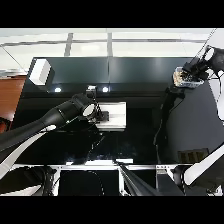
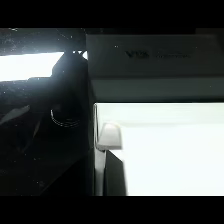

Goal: Fold the box and place the chain.

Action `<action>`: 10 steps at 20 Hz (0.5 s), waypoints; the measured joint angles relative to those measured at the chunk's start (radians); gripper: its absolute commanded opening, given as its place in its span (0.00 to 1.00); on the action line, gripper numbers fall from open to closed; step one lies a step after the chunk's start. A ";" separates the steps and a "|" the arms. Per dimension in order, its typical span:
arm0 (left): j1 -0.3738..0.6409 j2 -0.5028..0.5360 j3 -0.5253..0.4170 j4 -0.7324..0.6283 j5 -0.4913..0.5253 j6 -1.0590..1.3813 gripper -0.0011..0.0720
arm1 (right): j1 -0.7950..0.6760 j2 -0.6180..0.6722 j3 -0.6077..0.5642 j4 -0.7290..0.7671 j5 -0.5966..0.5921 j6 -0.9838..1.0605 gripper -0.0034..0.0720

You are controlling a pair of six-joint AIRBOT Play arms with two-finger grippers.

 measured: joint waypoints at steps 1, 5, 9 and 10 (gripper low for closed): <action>0.000 0.000 0.000 0.000 0.000 0.000 0.05 | -0.001 -0.007 0.003 0.004 0.002 -0.007 0.34; 0.000 0.000 0.000 0.000 0.000 0.000 0.05 | -0.004 -0.003 0.011 0.018 0.050 -0.026 0.06; 0.000 0.000 0.000 0.000 0.000 0.000 0.05 | -0.004 0.096 0.014 0.019 0.089 -0.098 0.06; 0.000 0.000 0.000 0.000 0.000 0.000 0.05 | -0.004 0.136 0.014 0.018 0.095 -0.120 0.06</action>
